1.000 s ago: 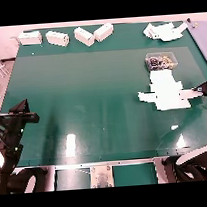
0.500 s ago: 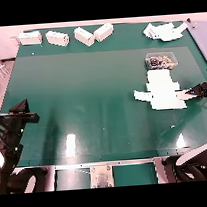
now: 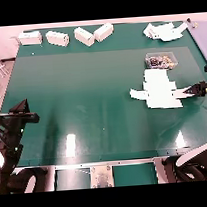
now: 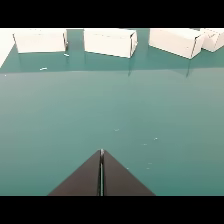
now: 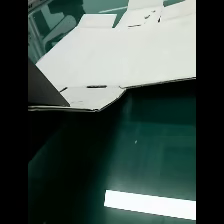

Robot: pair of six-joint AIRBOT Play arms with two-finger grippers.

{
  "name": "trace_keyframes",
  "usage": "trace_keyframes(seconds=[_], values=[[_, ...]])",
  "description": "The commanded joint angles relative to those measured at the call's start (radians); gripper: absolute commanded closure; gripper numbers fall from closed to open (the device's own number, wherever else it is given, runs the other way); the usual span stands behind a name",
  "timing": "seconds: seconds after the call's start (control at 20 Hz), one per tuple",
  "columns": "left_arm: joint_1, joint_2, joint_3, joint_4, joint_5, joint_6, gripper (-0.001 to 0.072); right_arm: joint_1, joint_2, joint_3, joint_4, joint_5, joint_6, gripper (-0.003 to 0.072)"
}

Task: Fold the box and place the chain.

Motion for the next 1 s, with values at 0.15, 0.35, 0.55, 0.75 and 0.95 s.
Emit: trace_keyframes(seconds=[0.15,0.35,0.55,0.75,0.95], values=[[0.0,0.001,0.001,0.0,0.0,0.0,0.069,0.135,0.153,-0.244,0.086,0.002,-0.014,0.0676],[0.0,0.001,0.001,0.0,0.0,0.0,0.069,0.261,0.234,-0.405,0.243,0.0,-0.101,0.0678],[0.0,0.001,0.001,0.0,0.0,0.0,0.069,0.383,0.306,-0.494,0.341,-0.099,-0.143,0.068],[0.0,0.001,0.001,0.0,0.0,0.0,0.069,0.451,0.473,-0.685,0.399,-0.341,-0.138,0.0681],[0.0,0.001,0.002,0.0,0.001,0.0,0.069,0.513,0.61,-0.861,0.467,-0.456,-0.105,0.0682]])
